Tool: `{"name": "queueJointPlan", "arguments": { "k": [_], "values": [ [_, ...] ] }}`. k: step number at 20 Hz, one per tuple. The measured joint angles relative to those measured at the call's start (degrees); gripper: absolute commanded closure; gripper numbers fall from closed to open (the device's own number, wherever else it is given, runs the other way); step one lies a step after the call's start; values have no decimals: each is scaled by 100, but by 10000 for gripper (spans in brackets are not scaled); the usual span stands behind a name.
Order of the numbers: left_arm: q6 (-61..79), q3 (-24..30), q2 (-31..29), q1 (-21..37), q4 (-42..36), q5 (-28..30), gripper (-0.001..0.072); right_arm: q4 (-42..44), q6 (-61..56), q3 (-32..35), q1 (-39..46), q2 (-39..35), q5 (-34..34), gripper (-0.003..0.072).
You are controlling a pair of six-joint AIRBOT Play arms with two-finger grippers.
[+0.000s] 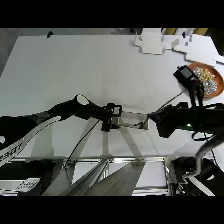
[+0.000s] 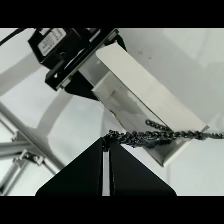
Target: Fold the box and place the chain.
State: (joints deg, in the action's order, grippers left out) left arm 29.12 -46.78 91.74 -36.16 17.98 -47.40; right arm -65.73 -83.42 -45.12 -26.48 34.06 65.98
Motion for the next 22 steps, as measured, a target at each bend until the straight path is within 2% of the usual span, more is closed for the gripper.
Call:
{"name": "queueJointPlan", "arguments": {
  "k": [6,9,12,15,18,22],
  "values": [
    [0,0,0,0,0,0,573,70,-15,553,0,-22,-603,667],
    [0,0,0,0,0,2,573,-195,-17,645,87,-101,-1021,667],
    [-2,0,0,0,0,2,573,-511,-28,673,286,-232,-1143,666],
    [0,0,0,0,0,0,573,-776,-59,684,479,-385,-835,666],
    [0,0,0,0,0,0,573,-894,13,691,562,-518,-227,666],
    [0,0,0,0,0,0,573,-588,205,695,595,-529,236,666]
  ]
}}
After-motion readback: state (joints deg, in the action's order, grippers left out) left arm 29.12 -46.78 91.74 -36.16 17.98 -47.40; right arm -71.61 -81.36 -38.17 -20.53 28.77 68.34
